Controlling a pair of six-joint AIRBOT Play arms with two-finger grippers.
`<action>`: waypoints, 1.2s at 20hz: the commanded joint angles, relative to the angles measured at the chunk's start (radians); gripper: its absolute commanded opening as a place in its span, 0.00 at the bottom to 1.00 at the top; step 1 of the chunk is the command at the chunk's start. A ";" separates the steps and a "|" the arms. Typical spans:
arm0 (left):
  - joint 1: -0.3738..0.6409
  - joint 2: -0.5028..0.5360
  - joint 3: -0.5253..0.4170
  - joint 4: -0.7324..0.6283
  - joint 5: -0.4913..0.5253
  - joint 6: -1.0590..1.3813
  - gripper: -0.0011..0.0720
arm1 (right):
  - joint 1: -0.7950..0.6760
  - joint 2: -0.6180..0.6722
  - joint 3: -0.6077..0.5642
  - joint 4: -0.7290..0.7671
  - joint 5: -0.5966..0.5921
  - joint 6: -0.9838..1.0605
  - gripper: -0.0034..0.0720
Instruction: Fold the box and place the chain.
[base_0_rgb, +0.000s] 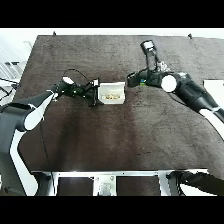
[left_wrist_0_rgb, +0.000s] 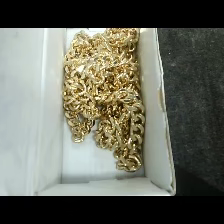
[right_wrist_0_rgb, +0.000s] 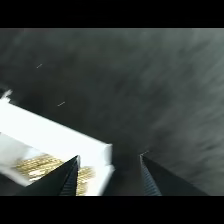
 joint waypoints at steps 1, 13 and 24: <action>0.000 0.000 0.001 0.000 0.003 0.000 0.49 | -0.098 0.051 0.000 -0.025 -0.048 -0.187 0.67; 0.000 0.000 0.001 0.000 0.008 0.000 0.49 | -0.321 -0.281 0.181 0.878 0.341 -1.086 0.15; 0.000 0.000 0.001 0.000 0.009 0.000 0.49 | -0.253 -0.584 0.539 0.868 0.652 -1.120 0.17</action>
